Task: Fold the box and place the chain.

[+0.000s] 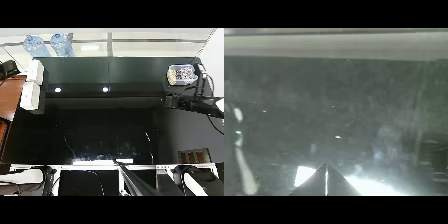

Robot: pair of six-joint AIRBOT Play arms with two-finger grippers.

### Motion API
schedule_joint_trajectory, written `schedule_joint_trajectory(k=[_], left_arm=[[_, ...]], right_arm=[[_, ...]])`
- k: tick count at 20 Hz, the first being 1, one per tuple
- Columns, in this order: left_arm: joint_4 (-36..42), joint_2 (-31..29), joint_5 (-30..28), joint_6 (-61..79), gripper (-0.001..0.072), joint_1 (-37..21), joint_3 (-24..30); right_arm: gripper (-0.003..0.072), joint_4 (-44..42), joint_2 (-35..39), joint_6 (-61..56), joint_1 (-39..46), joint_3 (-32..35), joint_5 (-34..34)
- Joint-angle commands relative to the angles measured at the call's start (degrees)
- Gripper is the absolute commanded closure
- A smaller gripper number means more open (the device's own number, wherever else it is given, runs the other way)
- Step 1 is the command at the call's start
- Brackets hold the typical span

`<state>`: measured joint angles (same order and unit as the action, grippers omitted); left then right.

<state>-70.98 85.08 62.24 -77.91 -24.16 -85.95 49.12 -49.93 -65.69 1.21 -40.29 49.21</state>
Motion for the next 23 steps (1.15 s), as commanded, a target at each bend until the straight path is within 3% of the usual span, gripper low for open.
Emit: schedule_joint_trajectory(k=[1,3,8,10,14,23], left_arm=[[5.9,-6.4,9.0,-1.8,0.0687,0.6,1.2],[8.6,-14.1,4.2,1.4,0.0688,2.8,10.0],[9.1,-35.5,-14.5,8.7,0.0685,11.8,39.6],[9.3,-40.5,-17.6,8.9,0.0685,13.3,46.0],[7.4,-43.1,-18.1,8.9,0.0685,13.4,50.5],[7.4,-43.1,-18.6,8.9,0.0685,13.4,50.7]], right_arm=[[0.0671,12.1,-4.0,-0.8,-5.0,0.0,-5.0],[0.0671,15.0,-4.9,-0.7,-4.9,0.0,-4.9],[0.0671,15.0,-4.9,-0.7,-4.9,0.0,-4.8],[0.0671,15.0,-4.9,-0.7,-4.9,0.0,-4.8],[0.0671,15.0,-4.9,-0.7,-4.9,0.0,-4.8],[0.0671,15.0,-4.9,-0.7,-4.9,0.0,-4.8]])
